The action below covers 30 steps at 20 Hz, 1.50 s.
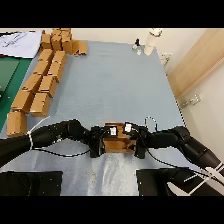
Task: Fold the box.
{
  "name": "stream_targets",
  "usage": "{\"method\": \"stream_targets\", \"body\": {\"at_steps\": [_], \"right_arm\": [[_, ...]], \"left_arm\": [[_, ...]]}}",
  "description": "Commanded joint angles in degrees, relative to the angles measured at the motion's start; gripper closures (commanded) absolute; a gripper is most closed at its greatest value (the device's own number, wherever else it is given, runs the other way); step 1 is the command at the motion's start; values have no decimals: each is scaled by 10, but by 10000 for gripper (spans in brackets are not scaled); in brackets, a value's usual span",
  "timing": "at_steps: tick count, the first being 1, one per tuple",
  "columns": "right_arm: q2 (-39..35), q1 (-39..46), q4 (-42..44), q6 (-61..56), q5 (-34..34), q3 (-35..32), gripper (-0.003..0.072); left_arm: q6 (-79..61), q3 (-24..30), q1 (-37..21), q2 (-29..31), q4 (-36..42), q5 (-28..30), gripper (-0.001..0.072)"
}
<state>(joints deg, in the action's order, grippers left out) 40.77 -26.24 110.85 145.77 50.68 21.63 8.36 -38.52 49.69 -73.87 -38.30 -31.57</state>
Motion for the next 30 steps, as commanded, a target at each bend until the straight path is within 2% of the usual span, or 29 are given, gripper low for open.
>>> {"method": "stream_targets", "body": {"at_steps": [1, 2, 3, 7, 9, 13, 15, 16, 17, 18, 21, 23, 25, 27, 29, 30], "right_arm": [[2, -12, 41, 39, 2, 0, 536], [2, -25, 41, 39, 3, 0, 645], [2, -37, 41, 39, -1, 0, 666], [3, -60, 40, 39, -36, 0, 655], [8, -60, 39, 38, -53, -1, 401], [13, -60, 37, 38, -48, -1, 387], [8, -60, 37, 31, -34, 0, 416], [2, -60, 34, 20, -21, 0, 473], [-5, -60, 31, 12, -5, 0, 561], [-13, -60, 18, -8, 10, 0, 605], [-33, -60, -48, -97, 48, -1, 606], [-38, -60, -85, -122, 82, -1, 561], [-39, -60, -114, -129, 83, -2, 473], [-39, -60, -134, -129, 50, -2, 446], [-39, -60, -147, -127, 4, -2, 339], [-37, -60, -146, -127, -17, -2, 323]], "left_arm": [[0, 0, 0, 0, 0, 0, 199], [0, 0, 0, 0, 0, 0, 199], [0, 0, 0, 0, 0, 0, 199], [0, 0, 0, 0, 0, 0, 199], [0, 0, 0, 0, 0, 0, 199], [0, 0, 0, 0, 0, 0, 199], [0, 0, 0, 0, 0, 0, 199], [0, 0, 0, 0, 0, 0, 199], [0, 0, 0, 0, 0, 0, 199], [0, 0, 0, 0, 0, 0, 199], [0, 0, 0, 0, 0, 0, 199], [0, 0, 0, 0, 0, 0, 199], [0, 0, 0, 0, 0, 0, 199], [0, 0, 0, 0, 0, 0, 199], [0, 0, 0, 0, 0, 0, 199], [0, 0, 0, 0, 0, 0, 199]]}}
